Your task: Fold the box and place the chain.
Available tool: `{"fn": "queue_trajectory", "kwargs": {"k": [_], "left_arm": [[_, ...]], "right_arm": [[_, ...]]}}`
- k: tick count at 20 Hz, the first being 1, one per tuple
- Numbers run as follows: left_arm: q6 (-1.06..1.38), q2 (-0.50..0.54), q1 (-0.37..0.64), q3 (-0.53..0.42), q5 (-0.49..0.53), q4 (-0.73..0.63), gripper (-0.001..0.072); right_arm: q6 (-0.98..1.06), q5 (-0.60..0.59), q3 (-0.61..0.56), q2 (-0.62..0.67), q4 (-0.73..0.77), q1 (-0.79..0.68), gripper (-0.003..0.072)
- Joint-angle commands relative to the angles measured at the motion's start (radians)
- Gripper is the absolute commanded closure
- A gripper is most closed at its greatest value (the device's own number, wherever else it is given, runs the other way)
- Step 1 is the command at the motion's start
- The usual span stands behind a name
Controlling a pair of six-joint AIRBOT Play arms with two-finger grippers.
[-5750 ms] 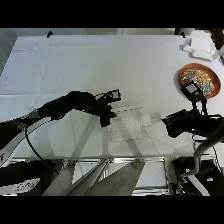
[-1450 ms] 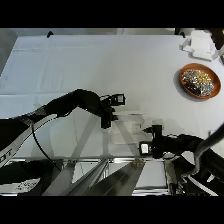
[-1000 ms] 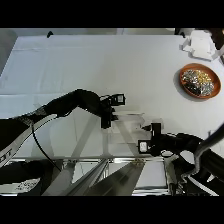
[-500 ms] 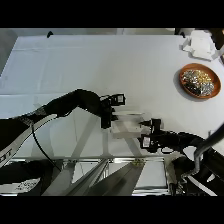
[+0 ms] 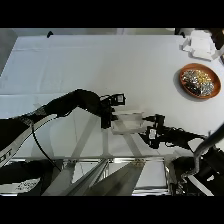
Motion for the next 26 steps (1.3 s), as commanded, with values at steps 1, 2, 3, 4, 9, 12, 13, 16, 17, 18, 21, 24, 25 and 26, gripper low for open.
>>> {"fn": "queue_trajectory", "kwargs": {"k": [1,2,3,4,9,12,13,16,17,18,21,24,25,26], "left_arm": [[0.002,0.000,0.000,0.000,0.000,0.000,0.0698],[0.002,0.000,0.000,0.000,0.000,0.000,0.0698],[0.002,0.000,0.000,0.000,0.000,0.000,0.0698],[0.002,0.000,0.000,0.000,0.000,0.000,0.0698],[0.002,0.000,0.000,0.000,0.000,0.000,0.0698],[0.002,0.000,0.000,0.000,0.000,0.000,0.0698],[0.002,0.000,0.000,0.000,0.000,0.000,0.0698],[0.002,0.000,0.000,0.000,0.000,0.000,0.0698],[0.002,0.000,0.000,0.000,0.000,0.000,0.0698],[0.002,0.000,0.000,0.000,0.000,0.000,0.0698],[0.002,0.000,0.000,0.000,0.000,0.000,0.0698],[0.002,0.000,0.000,0.000,0.000,0.000,0.0698],[0.002,0.000,0.000,0.000,0.000,0.000,0.0698],[0.002,0.000,0.000,0.000,0.000,0.000,0.0698]], "right_arm": [[-0.087,0.070,0.001,-0.003,0.082,-0.072,0.0042],[-0.113,0.084,0.001,-0.007,0.113,-0.094,0.0041],[-0.135,0.088,0.001,-0.014,0.149,-0.118,0.0039],[-0.158,0.090,0.001,-0.023,0.182,-0.140,0.0038],[-0.303,0.144,0.001,-0.092,0.292,-0.211,0.0038],[-0.371,0.161,0.006,-0.125,0.321,-0.263,0.0038],[-0.377,0.175,0.013,-0.134,0.330,-0.282,0.0038],[-0.402,0.227,0.046,-0.187,0.346,-0.319,0.0038],[-0.424,0.245,0.058,-0.214,0.351,-0.330,0.0038],[-0.433,0.258,0.071,-0.240,0.353,-0.338,0.0038],[-0.452,0.274,0.100,-0.304,0.352,-0.343,0.0036],[-0.452,0.277,0.103,-0.345,0.358,-0.352,0.0036],[-0.453,0.284,0.103,-0.358,0.368,-0.364,0.0036],[-0.456,0.293,0.108,-0.364,0.368,-0.379,0.0036]]}}
